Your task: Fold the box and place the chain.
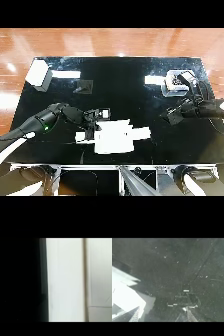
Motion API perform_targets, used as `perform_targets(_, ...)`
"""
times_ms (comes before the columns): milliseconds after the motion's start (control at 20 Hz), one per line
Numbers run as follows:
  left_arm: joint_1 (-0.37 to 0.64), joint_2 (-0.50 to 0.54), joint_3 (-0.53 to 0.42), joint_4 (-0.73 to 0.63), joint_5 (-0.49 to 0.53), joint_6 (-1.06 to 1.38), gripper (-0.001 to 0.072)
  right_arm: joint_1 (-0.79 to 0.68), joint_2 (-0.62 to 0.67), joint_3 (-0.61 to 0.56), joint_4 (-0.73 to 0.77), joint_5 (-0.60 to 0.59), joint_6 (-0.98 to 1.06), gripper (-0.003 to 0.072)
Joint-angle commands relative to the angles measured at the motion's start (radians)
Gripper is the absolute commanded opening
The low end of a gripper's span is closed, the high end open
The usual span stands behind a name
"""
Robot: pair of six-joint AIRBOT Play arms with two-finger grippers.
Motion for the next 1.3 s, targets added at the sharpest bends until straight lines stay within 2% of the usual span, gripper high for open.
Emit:
perform_targets(0,-0.011,0.008,0.0,0.055,0.002,0.0,0.0015,0.024,0.0,-0.014,-0.008,0.089,-0.05,0.0716)
perform_targets(250,-0.013,0.045,-0.013,0.081,-0.023,-0.007,0.0015,0.158,0.0,-0.15,-0.001,0.088,-0.096,0.0716)
perform_targets(350,-0.012,0.041,-0.018,0.09,-0.029,-0.006,0.0015,0.246,-0.001,-0.199,0.003,0.054,-0.127,0.0716)
perform_targets(500,-0.012,0.04,-0.018,0.089,-0.029,-0.007,0.0016,0.397,-0.001,-0.266,0.028,-0.051,-0.219,0.0716)
perform_targets(750,-0.012,0.04,-0.018,0.089,-0.003,-0.008,0.0016,0.593,-0.001,-0.363,0.04,-0.309,-0.42,0.0716)
perform_targets(1050,-0.012,0.04,-0.018,0.089,-0.013,-0.034,0.0016,0.666,-0.03,-0.382,0.057,-0.46,-0.531,0.0716)
perform_targets(1250,-0.011,0.04,-0.018,0.089,-0.03,-0.034,0.0017,0.666,-0.096,-0.382,0.145,-0.499,-0.738,0.0716)
